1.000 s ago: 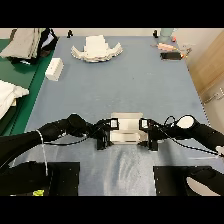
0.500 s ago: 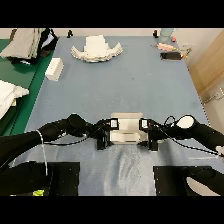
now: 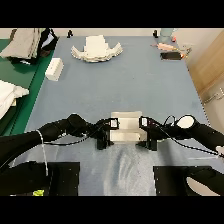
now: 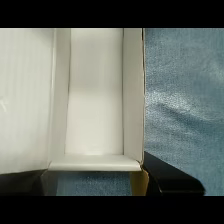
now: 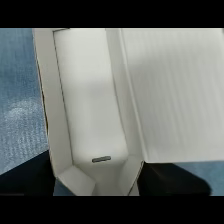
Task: Fold the box.
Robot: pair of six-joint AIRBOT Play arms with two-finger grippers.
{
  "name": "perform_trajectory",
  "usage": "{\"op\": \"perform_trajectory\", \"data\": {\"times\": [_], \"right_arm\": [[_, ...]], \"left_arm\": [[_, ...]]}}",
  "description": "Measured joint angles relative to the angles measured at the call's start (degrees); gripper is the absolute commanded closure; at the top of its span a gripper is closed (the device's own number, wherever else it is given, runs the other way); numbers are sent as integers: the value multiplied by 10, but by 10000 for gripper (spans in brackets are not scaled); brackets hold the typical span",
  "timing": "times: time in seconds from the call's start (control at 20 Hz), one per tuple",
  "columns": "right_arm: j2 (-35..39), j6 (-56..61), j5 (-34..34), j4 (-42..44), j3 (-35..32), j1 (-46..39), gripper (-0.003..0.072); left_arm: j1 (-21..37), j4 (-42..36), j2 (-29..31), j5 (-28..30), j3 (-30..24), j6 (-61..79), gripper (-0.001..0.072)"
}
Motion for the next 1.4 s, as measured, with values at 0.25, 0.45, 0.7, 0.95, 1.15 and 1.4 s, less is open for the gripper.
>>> {"op": "perform_trajectory", "data": {"times": [0.25, 0.45, 0.7, 0.95, 1.15, 1.4], "right_arm": [[44, 96, 23, -54, 15, 0, -34], [119, 241, 79, -150, 19, 0, -29], [214, 456, 124, -126, 21, 0, -29], [246, 664, 139, -8, 21, 3, -28], [252, 740, 143, 64, 21, 4, -16], [226, 802, 127, 94, 20, 6, 669]], "left_arm": [[0, 0, 0, -1, 0, 1, 201], [0, 0, 0, -2, 0, 2, 201], [0, 0, 0, -2, 0, 2, 201], [0, 0, 0, -2, 0, 2, 201], [0, 1, 0, -2, 0, 2, 201], [0, 1, 0, -2, 0, 2, 201]]}}
